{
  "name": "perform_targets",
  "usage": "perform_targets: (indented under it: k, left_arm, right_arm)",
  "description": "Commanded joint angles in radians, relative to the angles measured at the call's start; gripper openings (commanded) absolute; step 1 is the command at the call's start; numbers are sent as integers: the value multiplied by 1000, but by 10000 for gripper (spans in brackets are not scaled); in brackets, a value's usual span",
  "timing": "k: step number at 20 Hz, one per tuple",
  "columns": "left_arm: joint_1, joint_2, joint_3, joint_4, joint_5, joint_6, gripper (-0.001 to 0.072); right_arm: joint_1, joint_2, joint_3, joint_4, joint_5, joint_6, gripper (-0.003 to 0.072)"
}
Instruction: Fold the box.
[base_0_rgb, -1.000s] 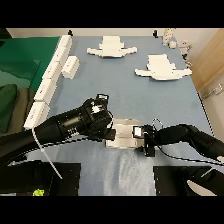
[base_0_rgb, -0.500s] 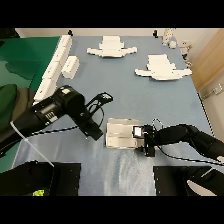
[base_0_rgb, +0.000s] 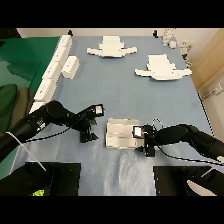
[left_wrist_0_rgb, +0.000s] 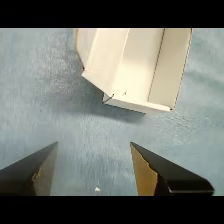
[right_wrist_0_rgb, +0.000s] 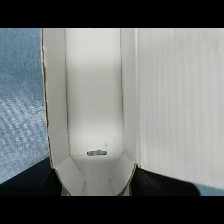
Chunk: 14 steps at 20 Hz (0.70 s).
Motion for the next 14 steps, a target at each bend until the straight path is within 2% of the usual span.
perform_targets:
  k: [1, 3, 10, 14]
  left_arm:
    - [14, -10, -81, -152, 64, 316, 690]
    - [-6, -18, -95, -189, 66, 402, 690]
    - [-132, -40, -128, -251, 122, 405, 690]
    - [-138, -41, -147, -275, 188, 380, 690]
  right_arm:
    - [0, 0, 1, 0, 0, 0, 517]
    - [0, 0, 1, 0, 0, 0, 516]
    - [0, 0, 1, 0, 0, 0, 517]
    - [0, 0, 1, 0, 0, 0, 517]
